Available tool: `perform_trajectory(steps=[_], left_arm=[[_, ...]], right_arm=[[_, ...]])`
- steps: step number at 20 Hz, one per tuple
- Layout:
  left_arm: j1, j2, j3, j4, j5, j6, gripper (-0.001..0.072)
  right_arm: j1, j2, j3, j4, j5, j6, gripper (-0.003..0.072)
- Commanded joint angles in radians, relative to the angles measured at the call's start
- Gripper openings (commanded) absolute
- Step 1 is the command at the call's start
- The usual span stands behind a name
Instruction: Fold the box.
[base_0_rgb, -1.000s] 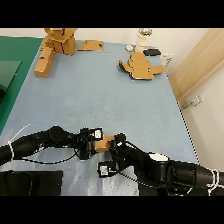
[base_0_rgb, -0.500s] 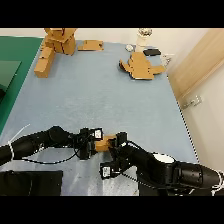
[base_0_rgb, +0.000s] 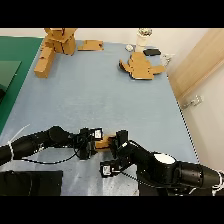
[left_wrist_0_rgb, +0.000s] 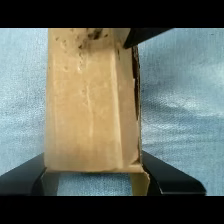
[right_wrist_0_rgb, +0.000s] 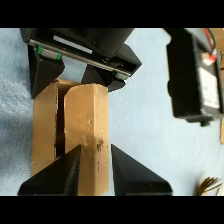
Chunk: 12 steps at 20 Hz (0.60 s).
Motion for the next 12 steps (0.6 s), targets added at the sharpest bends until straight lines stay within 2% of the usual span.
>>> perform_trajectory(steps=[1,3,4,5,12], left_arm=[[0.0,-0.001,0.0,0.0,0.0,0.0,0.0539],[0.0,-0.001,0.0,0.0,0.0,0.0,0.0539],[0.0,-0.001,0.0,0.0,0.0,0.0,0.0539],[0.0,-0.001,0.0,0.0,0.001,0.0,0.0539],[0.0,-0.001,0.0,0.0,0.0,0.0,0.054]], right_arm=[[-0.002,-0.027,0.001,-0.01,0.02,0.029,0.0285],[-0.002,-0.042,0.001,-0.01,0.038,0.037,0.0283],[-0.002,-0.045,0.001,-0.01,0.045,0.038,0.0247],[-0.002,-0.046,0.001,-0.009,0.046,0.039,0.0163],[-0.002,-0.06,0.001,0.085,0.072,0.039,0.0161]])
